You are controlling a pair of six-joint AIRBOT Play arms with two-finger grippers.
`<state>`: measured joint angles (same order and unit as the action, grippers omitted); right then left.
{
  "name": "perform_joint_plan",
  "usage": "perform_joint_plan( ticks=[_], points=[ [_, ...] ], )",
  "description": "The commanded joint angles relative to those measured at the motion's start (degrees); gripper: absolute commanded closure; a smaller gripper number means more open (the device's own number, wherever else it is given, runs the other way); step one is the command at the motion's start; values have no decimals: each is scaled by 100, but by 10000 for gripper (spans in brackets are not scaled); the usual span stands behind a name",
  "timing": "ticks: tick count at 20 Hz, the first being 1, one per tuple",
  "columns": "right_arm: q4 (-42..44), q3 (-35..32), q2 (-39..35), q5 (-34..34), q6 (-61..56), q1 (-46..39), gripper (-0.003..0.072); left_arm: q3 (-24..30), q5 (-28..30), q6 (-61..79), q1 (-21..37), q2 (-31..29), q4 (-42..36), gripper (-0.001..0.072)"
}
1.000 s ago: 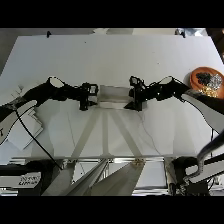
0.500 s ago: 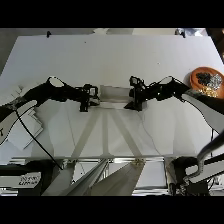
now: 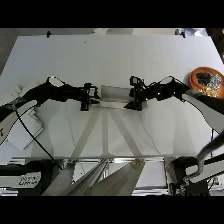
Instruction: Fold the box and place the chain.
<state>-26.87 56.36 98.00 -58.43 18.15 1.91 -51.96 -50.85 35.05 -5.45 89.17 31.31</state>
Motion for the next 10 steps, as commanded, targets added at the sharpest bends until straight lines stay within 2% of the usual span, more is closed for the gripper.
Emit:
perform_joint_plan(
  ticks=[1, 10],
  points=[
    [-11, 7, 0, -13, 9, 4, 236, 2, 133, 136, -2, 2, -181, 566],
    [-11, 7, 0, -13, 9, 4, 236, 2, 0, 133, -2, 2, -258, 577]
  ],
)
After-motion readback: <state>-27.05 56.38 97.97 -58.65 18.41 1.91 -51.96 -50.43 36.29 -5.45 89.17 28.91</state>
